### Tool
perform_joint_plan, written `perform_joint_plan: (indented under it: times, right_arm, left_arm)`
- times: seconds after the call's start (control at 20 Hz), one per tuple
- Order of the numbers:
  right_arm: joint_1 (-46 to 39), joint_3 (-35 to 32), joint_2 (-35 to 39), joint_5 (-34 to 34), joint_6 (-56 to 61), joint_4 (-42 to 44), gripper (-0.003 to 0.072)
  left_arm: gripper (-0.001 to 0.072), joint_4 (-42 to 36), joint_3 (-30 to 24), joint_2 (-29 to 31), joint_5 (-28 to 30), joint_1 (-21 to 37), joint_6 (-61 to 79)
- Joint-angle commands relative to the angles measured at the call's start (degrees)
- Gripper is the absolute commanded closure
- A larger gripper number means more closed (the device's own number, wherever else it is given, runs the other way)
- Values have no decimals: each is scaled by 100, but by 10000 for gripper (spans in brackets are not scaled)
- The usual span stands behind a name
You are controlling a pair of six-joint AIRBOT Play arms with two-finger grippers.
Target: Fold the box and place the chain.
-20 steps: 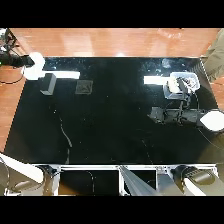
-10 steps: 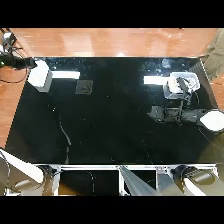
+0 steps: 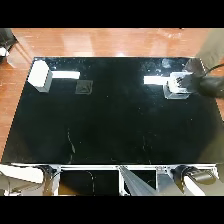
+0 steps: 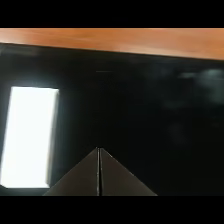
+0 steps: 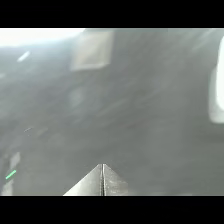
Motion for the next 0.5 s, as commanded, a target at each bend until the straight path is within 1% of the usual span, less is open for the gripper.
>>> perform_joint_plan:
  times: [0.0, 0.05, 0.1, 0.15, 0.25, 0.35, 0.45]
  right_arm:
    - [-232, 890, 240, 1193, -2, -1504, 670]
    - [-229, 741, 437, 1252, 0, -1622, 671]
    - [-229, 444, 695, 1237, 22, -1620, 671]
    - [-229, 74, 953, 1191, 94, -1582, 671]
    - [-229, -802, 1460, 988, 328, -1530, 671]
    - [-229, -1545, 1705, 822, 476, -1427, 671]
    - [-229, -2048, 1705, 623, 476, -1388, 670]
  left_arm:
    - [693, 297, -380, 984, -723, -448, -570]
    - [693, 848, -667, 1325, -675, -754, -575]
    - [693, 1432, -1178, 1779, -409, -1104, -678]
    - [692, 1733, -1818, 2256, -20, -1388, -833]
    - [692, 1547, -3595, 3399, 981, -1849, -997]
    - [692, 1305, -5421, 4457, 1963, -2201, -1001]
    - [691, 1320, -6841, 5261, 2570, -2415, -999]
